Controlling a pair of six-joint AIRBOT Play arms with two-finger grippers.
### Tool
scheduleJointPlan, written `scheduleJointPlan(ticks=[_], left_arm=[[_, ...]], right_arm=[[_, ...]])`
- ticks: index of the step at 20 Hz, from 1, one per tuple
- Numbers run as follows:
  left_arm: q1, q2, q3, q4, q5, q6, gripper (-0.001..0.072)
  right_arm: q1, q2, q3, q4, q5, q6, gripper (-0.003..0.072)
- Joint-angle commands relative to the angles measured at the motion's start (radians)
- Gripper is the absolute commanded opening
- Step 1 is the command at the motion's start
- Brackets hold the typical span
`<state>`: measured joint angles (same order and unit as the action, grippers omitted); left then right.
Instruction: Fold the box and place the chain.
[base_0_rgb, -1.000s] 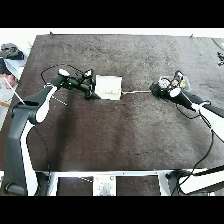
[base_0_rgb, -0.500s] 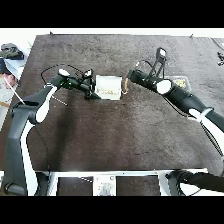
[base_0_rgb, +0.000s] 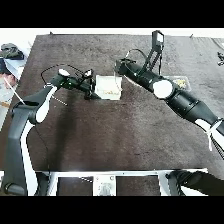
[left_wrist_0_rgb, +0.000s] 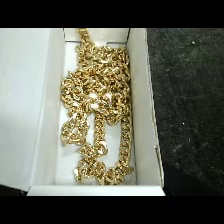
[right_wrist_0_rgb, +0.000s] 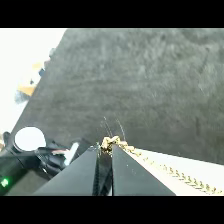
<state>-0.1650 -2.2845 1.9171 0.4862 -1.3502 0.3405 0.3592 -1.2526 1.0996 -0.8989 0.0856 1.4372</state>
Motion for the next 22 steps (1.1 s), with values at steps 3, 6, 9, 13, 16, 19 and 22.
scheduleJointPlan(ticks=[3, 6, 9, 13, 16, 19, 22], left_arm=[[0.0, 0.0, 0.0, 0.0, 0.0, 0.0, 0.0347], [0.0, 0.0, 0.0, 0.0, 0.0, 0.0, 0.0347], [0.0, 0.0, 0.0, 0.0, 0.0, 0.0, 0.0347], [0.0, 0.0, 0.0, 0.0, 0.0, 0.0, 0.0347], [0.0, 0.0, 0.0, 0.0, 0.0, 0.0, 0.0348], [0.0, 0.0, 0.0, 0.0, 0.0, 0.0, 0.0347], [0.0, 0.0, 0.0, 0.0, 0.0, 0.0, 0.0347]], right_arm=[[0.031, -0.024, 0.025, -0.02, 0.011, -0.002, -0.0016], [0.066, -0.106, 0.025, -0.02, 0.011, -0.001, -0.0015], [0.08, -0.208, 0.025, -0.02, 0.013, -0.001, -0.0014], [0.032, -0.248, 0.025, -0.067, 0.077, -0.002, 0.0354], [-0.069, -0.203, -0.013, -0.084, 0.208, -0.002, 0.0354], [-0.194, -0.074, -0.182, -0.084, 0.204, 0.001, 0.0355], [-0.367, 0.006, -0.352, -0.084, 0.161, 0.063, 0.0356]])
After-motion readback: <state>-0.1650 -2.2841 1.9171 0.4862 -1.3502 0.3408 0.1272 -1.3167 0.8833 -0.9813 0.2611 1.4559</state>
